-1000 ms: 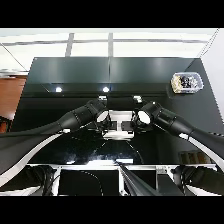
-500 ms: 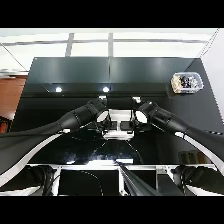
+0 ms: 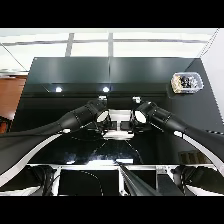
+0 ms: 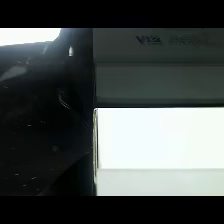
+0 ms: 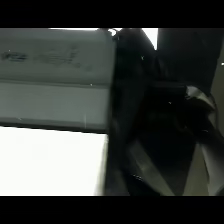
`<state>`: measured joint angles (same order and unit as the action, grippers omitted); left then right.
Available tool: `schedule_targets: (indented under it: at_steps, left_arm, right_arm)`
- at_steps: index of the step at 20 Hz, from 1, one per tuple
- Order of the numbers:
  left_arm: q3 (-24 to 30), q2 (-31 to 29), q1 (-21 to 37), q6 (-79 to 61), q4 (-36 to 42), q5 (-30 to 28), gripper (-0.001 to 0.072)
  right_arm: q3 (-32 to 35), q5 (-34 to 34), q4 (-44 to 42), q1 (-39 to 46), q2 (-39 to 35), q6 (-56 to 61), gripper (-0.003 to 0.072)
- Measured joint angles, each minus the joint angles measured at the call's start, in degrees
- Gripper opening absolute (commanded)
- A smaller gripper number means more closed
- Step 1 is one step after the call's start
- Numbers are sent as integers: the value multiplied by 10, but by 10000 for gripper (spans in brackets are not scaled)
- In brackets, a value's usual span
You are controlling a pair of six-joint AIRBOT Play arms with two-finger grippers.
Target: Fold the box and place the chain.
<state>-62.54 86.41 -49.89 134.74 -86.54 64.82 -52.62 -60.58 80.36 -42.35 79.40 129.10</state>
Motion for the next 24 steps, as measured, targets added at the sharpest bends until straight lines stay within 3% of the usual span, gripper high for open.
schedule_targets:
  at_steps: [1, 2, 3, 4, 5, 7, 9, 16, 22, 24]
  left_arm:
    - [0, 0, 0, 0, 0, -2, 29]
    - [0, 0, 0, 0, 0, -3, 29]
    - [0, 0, 0, 0, 0, -3, 29]
    - [0, 0, 0, 0, 1, -4, 29]
    - [0, 0, 0, 0, 3, -5, 29]
    - [0, 0, 0, 2, 4, -7, 29]
    - [0, 0, 0, 1, 2, -6, 29]
    - [0, 0, 0, 0, 2, -4, 29]
    - [0, 0, 0, 1, 2, -5, 29]
    - [0, 0, 0, 1, 2, -5, 29]
  right_arm:
    - [-1, 1, 0, 0, 0, 0, 255]
    - [-1, 2, -3, 0, 0, 2, 150]
    - [-1, 1, -4, 0, 0, 2, 117]
    - [-2, 2, -6, -1, 0, 2, 23]
    - [-2, 2, -6, -1, 0, 4, 17]
    - [-2, 2, -6, -1, 0, 4, 21]
    - [-2, 3, -8, -1, 0, 2, 262]
    - [-2, -24, -9, -1, -46, -23, 269]
    - [-2, -66, -7, 21, -184, -82, 269]
    - [-2, -81, 36, 43, -229, -112, 266]
